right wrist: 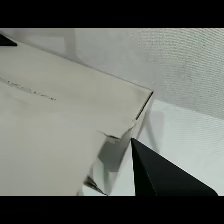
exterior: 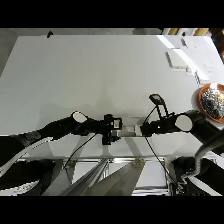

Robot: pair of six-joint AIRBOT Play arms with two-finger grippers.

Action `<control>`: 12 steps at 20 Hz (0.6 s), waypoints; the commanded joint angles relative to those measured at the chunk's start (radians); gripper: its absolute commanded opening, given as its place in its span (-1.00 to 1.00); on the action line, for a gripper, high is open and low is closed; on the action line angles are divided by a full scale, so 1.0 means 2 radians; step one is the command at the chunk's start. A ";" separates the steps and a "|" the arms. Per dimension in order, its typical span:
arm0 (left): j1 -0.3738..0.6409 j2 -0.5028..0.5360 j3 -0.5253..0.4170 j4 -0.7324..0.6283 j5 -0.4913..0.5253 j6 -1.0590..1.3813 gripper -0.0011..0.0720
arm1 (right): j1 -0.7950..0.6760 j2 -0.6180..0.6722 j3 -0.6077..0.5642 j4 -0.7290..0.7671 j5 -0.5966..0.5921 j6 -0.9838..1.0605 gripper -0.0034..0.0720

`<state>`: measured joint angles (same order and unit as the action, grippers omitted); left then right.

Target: Fold the box and place the chain.

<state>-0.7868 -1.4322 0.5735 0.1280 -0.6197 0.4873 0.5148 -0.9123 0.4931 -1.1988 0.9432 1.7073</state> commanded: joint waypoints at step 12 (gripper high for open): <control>0.000 0.000 0.000 0.000 0.001 0.001 -0.22 | 0.111 -0.098 0.059 -0.183 -0.003 0.257 -0.23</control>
<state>-0.7864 -1.4322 0.5735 0.1219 -0.6113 0.4866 0.7216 -1.0950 0.5995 -1.5120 0.9283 2.1532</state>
